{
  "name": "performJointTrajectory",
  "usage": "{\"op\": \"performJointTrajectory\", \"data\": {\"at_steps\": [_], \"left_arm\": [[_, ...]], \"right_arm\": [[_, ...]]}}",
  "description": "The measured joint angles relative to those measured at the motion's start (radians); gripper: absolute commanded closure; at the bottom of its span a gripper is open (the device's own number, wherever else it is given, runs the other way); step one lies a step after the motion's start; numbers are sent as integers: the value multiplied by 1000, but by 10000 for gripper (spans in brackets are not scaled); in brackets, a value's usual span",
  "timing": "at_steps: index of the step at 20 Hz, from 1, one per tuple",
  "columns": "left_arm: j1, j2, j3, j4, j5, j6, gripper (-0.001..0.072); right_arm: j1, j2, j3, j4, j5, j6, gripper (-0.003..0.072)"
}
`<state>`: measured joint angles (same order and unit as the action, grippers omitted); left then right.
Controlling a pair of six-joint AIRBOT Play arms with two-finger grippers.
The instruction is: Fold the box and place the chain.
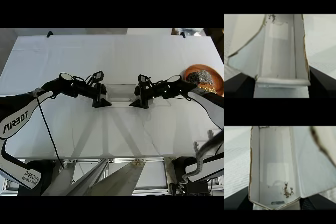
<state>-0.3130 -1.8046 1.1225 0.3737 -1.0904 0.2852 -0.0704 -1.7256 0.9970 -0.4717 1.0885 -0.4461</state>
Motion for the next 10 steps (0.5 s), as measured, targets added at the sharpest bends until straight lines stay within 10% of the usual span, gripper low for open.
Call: {"op": "performJointTrajectory", "data": {"at_steps": [8, 10], "left_arm": [[-35, 0, 11, 79, 37, -27, 95], [-38, 0, 12, 86, 47, -35, 230]], "right_arm": [[0, 0, 0, 0, 2, 0, 148], [0, 0, 0, 0, 1, 0, 148]]}}
